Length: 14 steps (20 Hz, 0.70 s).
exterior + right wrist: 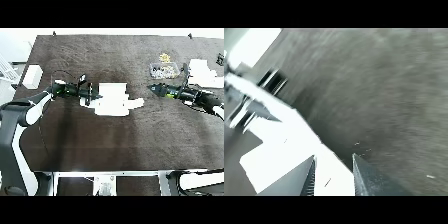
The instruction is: Fold the box and place the chain.
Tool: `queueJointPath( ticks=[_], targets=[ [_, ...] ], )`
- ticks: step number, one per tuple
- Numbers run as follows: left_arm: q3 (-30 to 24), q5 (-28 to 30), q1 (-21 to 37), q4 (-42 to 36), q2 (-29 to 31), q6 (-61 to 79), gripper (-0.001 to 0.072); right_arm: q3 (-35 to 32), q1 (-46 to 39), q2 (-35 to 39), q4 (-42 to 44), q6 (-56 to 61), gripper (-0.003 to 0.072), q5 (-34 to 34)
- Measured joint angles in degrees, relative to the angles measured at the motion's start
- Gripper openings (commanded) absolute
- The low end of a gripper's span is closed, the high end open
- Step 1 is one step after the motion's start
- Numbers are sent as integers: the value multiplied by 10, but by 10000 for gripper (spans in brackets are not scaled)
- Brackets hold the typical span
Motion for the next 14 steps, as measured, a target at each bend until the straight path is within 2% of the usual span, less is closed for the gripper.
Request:
queueJointPath(
  ticks=[2,9,10,11,12,13,14],
  targets=[
    [0,4,0,0,0,0,22,-11,23,13,-21,-21,258,7],
    [0,13,0,-1,0,-2,22,-75,104,53,-67,-55,261,5],
    [0,14,0,-1,0,-2,22,-79,119,55,-81,-58,284,-5],
    [0,14,0,-1,0,-2,22,-82,134,56,-97,-60,352,-20],
    [0,15,0,0,0,-2,22,-85,150,57,-116,-63,528,-39],
    [0,15,0,-1,0,-2,22,-87,165,59,-133,-64,650,-62],
    [0,15,0,-2,0,-2,22,-88,182,60,-151,-67,650,-89]
  ],
)
